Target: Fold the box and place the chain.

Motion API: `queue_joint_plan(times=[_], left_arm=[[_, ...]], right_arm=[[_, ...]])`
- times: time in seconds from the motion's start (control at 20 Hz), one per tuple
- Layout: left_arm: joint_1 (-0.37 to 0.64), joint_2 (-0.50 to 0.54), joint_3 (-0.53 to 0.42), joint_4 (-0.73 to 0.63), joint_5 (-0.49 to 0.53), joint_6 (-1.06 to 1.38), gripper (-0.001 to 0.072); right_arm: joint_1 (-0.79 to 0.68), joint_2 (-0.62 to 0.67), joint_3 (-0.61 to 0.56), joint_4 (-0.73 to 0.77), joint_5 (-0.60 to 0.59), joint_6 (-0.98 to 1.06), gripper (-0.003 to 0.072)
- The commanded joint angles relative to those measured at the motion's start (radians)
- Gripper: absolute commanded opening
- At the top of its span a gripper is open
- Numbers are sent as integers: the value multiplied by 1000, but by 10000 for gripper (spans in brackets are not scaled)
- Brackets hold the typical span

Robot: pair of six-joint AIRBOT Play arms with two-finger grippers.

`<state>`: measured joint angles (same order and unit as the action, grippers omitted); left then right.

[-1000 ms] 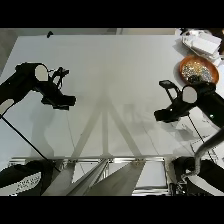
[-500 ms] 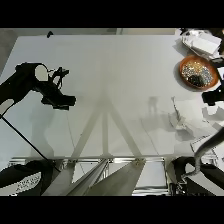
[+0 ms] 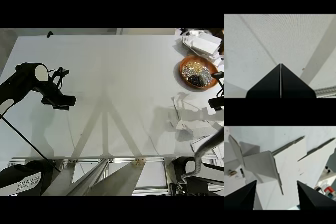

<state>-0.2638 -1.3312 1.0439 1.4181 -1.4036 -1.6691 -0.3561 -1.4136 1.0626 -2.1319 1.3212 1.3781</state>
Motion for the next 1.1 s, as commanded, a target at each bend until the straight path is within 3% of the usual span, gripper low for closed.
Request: queue_joint_plan(times=[0.0,0.05,0.15,0.2,0.25,0.5,0.6,0.8,1.05], left_arm=[[0,0,0,0,0,0,12],[0,0,0,0,0,0,12],[0,0,0,0,0,0,12],[0,0,0,0,0,0,12],[0,0,0,0,0,0,12],[0,0,0,0,0,0,12],[0,0,0,0,0,0,12],[0,0,0,0,0,0,12],[0,0,0,0,0,0,12]], right_arm=[[-8,-93,1,-76,13,-18,514],[-8,-116,1,-78,35,-18,477],[-8,-158,1,-76,59,-17,306],[-8,-170,1,-61,65,-18,123],[-8,-172,1,-55,73,-18,12],[31,-110,1,19,179,-26,12],[70,-37,1,207,146,-44,11],[137,126,-6,762,39,-164,11],[250,304,-178,966,-52,-209,11]])
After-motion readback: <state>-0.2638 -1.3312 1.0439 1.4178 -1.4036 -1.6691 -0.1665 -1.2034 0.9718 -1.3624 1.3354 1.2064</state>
